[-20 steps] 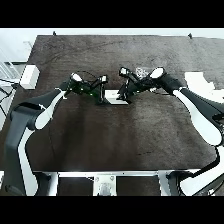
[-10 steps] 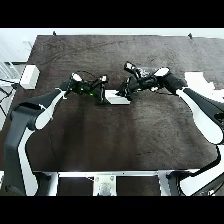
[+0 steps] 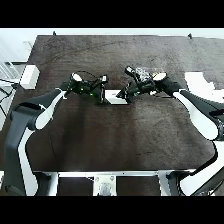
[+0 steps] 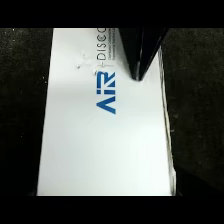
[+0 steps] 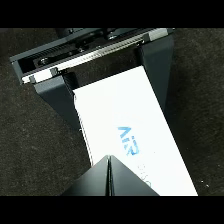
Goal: Fold the box and place the chain.
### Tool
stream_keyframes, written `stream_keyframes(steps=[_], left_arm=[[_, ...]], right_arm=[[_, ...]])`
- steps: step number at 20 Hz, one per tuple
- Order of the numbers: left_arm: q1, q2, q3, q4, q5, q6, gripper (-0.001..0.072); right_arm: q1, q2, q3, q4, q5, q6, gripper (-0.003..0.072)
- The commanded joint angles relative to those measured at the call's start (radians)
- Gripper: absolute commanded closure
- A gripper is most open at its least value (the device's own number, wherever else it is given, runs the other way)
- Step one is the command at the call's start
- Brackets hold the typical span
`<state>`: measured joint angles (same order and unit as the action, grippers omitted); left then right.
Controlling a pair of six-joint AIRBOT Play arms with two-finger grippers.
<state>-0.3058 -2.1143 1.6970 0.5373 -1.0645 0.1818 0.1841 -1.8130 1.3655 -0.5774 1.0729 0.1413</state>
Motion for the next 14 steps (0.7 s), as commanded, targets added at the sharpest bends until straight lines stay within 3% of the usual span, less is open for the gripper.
stream_keyframes(steps=[1, 6, 11, 14], left_arm=[[0.001, 0.0, 0.001, 0.0, -0.001, 0.0, 0.0237], [0.001, 0.0, 0.001, 0.0, -0.001, 0.0, 0.0238], [0.001, 0.0, 0.001, 0.0, -0.001, 0.0, 0.0238], [0.001, 0.0, 0.001, 0.0, -0.001, -0.001, 0.0237]], right_arm=[[0.002, -0.011, -0.003, -0.033, -0.002, 0.017, 0.0676], [0.0, 0.052, 0.014, 0.038, -0.002, -0.016, 0.0678], [-0.007, 0.295, 0.002, 0.088, -0.035, -0.004, 0.068], [-0.019, 0.463, -0.098, 0.087, -0.118, 0.045, 0.068]])
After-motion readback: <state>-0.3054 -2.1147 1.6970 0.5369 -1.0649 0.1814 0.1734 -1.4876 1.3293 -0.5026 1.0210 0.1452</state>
